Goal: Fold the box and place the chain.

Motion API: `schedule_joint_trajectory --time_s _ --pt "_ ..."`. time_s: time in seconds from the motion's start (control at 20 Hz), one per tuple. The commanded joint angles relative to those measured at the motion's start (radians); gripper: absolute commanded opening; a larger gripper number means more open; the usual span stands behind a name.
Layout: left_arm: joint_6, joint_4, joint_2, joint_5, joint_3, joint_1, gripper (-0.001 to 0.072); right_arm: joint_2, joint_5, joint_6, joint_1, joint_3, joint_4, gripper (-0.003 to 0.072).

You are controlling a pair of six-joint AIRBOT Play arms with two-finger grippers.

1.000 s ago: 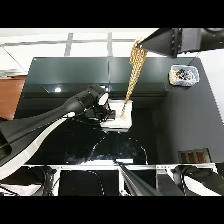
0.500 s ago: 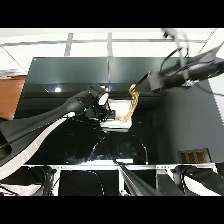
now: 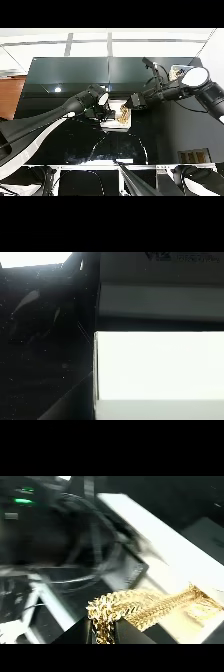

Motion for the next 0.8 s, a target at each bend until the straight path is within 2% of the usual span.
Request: schedule_joint_trajectory --time_s 0.0,0.05,0.1,0.15,0.3,0.4,0.55,0.7,0.75 --pt "0.0 0.001 0.0 0.001 0.001 0.001 0.0029 -0.005 -0.075 0.046 0.017 -0.037 -0.067 0.0013" --pt "0.0 0.001 0.0 0.002 0.001 0.001 0.0029 -0.007 -0.075 0.047 0.023 -0.037 -0.064 0.0015" --pt "0.0 0.0 0.0 0.004 0.001 0.001 0.0029 -0.008 -0.079 0.047 0.03 -0.037 -0.065 0.014" --pt "0.0 0.0 0.0 0.005 0.001 0.0 0.0029 -0.008 -0.079 0.047 0.033 -0.037 -0.067 0.0297" --pt "0.0 0.0 0.0 0.005 0.001 0.0 0.0029 -0.007 -0.071 0.048 0.003 -0.037 -0.133 0.0296" --pt "0.0 -0.004 -0.005 0.024 0.0 0.0 0.0029 -0.006 -0.019 0.05 -0.074 -0.037 -0.168 0.0295" --pt "0.001 -0.081 -0.019 0.053 0.0 -0.002 0.0029 0.003 0.084 0.047 -0.195 -0.037 -0.176 0.0295" --pt "-0.006 -0.106 -0.022 0.08 0.002 -0.015 0.0032 0.027 0.116 0.03 -0.264 -0.037 -0.176 0.0295" --pt "-0.017 -0.105 -0.022 0.078 0.002 -0.018 0.0105 0.032 0.116 0.027 -0.274 -0.037 -0.176 0.0296"
